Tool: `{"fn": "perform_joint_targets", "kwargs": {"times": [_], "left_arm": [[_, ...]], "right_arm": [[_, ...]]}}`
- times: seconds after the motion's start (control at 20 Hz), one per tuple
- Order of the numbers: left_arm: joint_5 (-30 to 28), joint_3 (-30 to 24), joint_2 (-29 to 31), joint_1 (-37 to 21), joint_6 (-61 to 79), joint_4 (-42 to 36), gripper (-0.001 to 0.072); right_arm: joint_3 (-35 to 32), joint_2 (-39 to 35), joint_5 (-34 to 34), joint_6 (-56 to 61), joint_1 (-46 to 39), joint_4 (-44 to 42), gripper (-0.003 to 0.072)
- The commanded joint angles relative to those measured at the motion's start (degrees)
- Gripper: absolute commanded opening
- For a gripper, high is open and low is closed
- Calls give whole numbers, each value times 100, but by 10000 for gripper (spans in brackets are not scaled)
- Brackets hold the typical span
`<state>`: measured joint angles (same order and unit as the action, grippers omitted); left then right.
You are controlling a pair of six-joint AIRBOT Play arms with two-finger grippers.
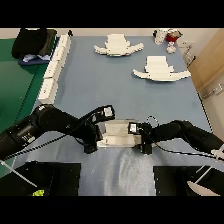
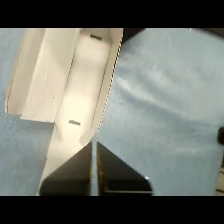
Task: Fold the box.
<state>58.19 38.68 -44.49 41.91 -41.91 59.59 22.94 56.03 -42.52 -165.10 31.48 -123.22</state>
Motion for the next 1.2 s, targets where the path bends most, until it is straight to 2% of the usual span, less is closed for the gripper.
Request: {"fn": "perform_joint_targets", "kwargs": {"times": [0.0, 0.1, 0.25, 0.4, 0.7, 0.85, 0.9, 1.0, 1.05, 1.1, 1.15], "left_arm": [[-105, -380, 74, -501, 1222, -247, 601], [-127, -629, 70, -986, 1755, -588, 614], [-190, -881, -146, -1370, 2774, -1117, 615], [-374, -957, -671, -1412, 3648, -1469, 615], [-979, -957, -1547, -1405, 3823, -1652, 614], [-999, -957, -1781, -1399, 4284, -2135, 612], [-1008, -957, -1799, -1360, 4350, -2249, 581], [-1005, -957, -1799, -1261, 4409, -2297, 569], [-1005, -957, -1799, -1220, 4428, -2310, 326], [-999, -957, -1799, -1180, 4566, -2341, 191], [-1023, -957, -1805, -1130, 4684, -2417, 179]], "right_arm": [[7, 2, 2, 2, 2, -2, 505], [7, 2, 0, 2, 2, -2, 505], [7, 2, 2, 2, 2, -2, 505], [7, 2, 2, 2, 2, -2, 505], [7, 2, 2, 2, 2, -2, 506], [7, 2, 2, 2, 2, -2, 506], [7, 2, 2, 2, 2, -2, 505], [7, 2, 2, 2, 2, -2, 506], [7, 2, 0, 2, 2, -2, 505], [7, 2, 2, 2, 2, -2, 505], [7, 2, 2, 2, 2, -2, 505]]}}
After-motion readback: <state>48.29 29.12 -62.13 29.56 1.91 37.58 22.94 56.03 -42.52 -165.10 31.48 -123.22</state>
